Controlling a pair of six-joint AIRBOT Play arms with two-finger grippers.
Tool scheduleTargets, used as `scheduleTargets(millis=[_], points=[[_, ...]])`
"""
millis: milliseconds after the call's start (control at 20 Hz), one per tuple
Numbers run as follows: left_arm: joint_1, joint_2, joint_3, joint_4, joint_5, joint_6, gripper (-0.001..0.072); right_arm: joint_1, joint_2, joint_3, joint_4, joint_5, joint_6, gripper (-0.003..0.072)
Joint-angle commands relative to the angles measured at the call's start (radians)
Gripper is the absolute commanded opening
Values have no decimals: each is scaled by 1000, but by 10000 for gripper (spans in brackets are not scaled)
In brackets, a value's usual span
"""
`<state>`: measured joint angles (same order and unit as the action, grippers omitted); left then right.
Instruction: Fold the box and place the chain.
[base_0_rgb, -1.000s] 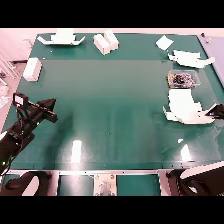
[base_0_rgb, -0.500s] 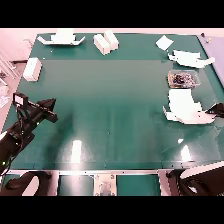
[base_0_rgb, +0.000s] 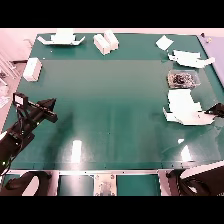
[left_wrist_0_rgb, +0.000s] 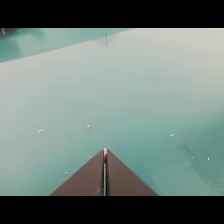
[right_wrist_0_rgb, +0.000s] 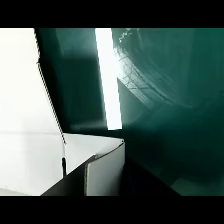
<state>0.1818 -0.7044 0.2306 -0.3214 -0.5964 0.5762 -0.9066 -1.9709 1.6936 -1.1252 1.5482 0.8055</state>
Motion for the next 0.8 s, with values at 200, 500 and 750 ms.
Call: scheduleTargets(millis=[200, 500, 750], points=[[0, 1, 0, 0, 1, 0, 22, 0, -1, 2, -1, 52, -38, 55], [0, 1, 0, 0, 1, 0, 21, 0, 0, 69, 10, 200, -43, 18], [0, 1, 0, 0, 1, 0, 21, 2, 4, 99, 303, 294, -10, 18]])
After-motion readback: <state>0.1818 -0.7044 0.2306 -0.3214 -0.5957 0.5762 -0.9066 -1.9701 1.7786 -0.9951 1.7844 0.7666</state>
